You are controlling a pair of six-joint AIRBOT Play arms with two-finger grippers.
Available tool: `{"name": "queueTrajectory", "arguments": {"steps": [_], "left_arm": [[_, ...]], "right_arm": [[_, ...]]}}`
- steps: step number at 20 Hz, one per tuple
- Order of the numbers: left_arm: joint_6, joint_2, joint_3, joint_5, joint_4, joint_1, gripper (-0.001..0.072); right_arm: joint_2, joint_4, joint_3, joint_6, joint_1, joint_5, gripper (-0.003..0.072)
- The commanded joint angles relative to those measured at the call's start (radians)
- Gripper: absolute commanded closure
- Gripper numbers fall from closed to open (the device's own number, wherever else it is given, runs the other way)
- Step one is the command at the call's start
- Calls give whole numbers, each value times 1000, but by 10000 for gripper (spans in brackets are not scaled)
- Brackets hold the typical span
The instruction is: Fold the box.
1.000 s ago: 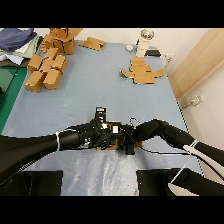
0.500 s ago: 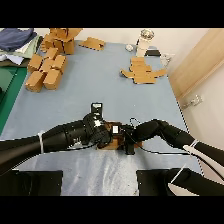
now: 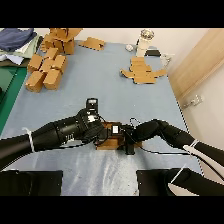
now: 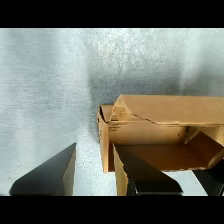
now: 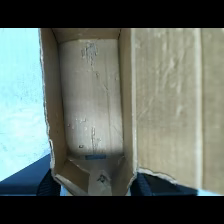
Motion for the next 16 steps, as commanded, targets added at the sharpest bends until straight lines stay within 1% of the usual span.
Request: {"name": "queueTrajectory", "arguments": {"steps": [1, 2, 3, 4, 5, 6, 8, 9, 10, 11, 12, 13, 14, 15, 16], "left_arm": [[0, 29, 0, -14, -2, 24, 366], [0, 37, 0, -46, 3, 36, 370], [-5, 43, -2, -97, 14, 48, 609], [-6, 43, -13, -153, 29, 60, 697], [6, 49, -38, -190, 42, 72, 698], [48, 66, -75, -186, 43, 85, 698], [134, 134, -179, -120, 41, 144, 699], [226, 184, -240, -52, 9, 206, 699], [398, 234, -293, 31, -76, 284, 699], [676, 282, -341, 113, -219, 377, 698], [1012, 326, -385, 177, -417, 483, 699], [1310, 352, -414, 204, -612, 579, 698], [1583, 362, -436, 196, -795, 669, 697], [1791, 359, -447, 182, -893, 730, 696], [1966, 350, -453, 184, -916, 771, 688]], "right_arm": [[-1, 0, 0, 0, 0, 0, 242], [-1, 0, 0, 0, 0, 1, 242], [-1, 0, 0, 0, 0, 0, 242], [-1, 0, 0, 0, 0, 0, 242], [-1, 0, 0, 0, 0, 0, 242], [0, 0, 0, 0, 0, 0, 243], [-1, 0, 0, 0, 0, 0, 242], [-1, 0, 0, 0, 0, 0, 242], [-1, 0, 0, 0, 0, 0, 242], [-1, 0, 0, 0, 0, 0, 242], [-1, 0, 0, 0, 0, 0, 242], [-1, 0, 0, 0, 0, 0, 242], [0, 0, 0, 0, 0, 0, 242], [-1, 0, 0, 0, 0, 0, 242], [0, 0, 0, 0, 0, 0, 242]]}}
